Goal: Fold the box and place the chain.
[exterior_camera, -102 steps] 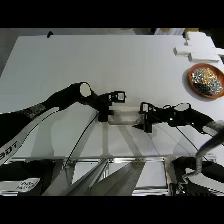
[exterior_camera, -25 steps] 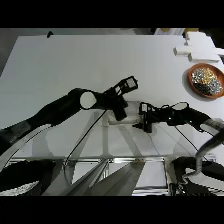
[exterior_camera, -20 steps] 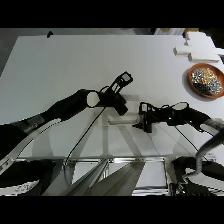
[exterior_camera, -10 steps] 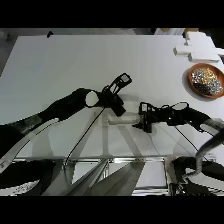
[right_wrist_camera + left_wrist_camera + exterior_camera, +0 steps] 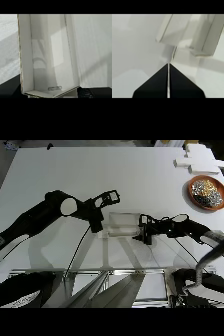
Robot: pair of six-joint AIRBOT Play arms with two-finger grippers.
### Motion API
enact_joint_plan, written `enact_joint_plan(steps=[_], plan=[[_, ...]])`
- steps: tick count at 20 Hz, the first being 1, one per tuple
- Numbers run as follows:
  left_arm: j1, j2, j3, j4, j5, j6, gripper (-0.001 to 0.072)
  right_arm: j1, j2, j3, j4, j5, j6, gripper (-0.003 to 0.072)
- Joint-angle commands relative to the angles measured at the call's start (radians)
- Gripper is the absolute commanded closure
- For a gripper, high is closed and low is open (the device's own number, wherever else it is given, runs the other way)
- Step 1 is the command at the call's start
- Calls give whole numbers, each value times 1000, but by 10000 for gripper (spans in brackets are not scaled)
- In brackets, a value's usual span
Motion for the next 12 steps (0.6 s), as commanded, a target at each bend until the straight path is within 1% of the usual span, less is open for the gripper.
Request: enact_joint_plan(steps=[1, 2, 3, 7, 9, 10, 11, 12], plan=[[81, 11, -65, -141, -48, 369, 661, 1, 0, 0, 0, 0, 0, 288], [100, 11, -89, -180, -34, 451, 650, 1, 0, 0, 0, 0, 0, 288], [118, 11, -114, -220, -9, 519, 597, 1, 0, 0, 0, 0, 0, 288], [171, 5, -220, -393, 133, 718, 596, 1, 0, 0, 0, 0, 0, 288], [184, -16, -241, -400, 129, 751, 523, 1, 0, 0, 0, 0, 0, 288], [188, -27, -246, -400, 127, 751, 462, 1, 0, 0, 0, 0, 0, 288], [190, -38, -246, -400, 126, 751, 434, 1, 0, 0, 0, 1, 0, 288], [190, -49, -246, -399, 131, 752, 434, 1, 0, 0, 0, 0, 0, 288]])
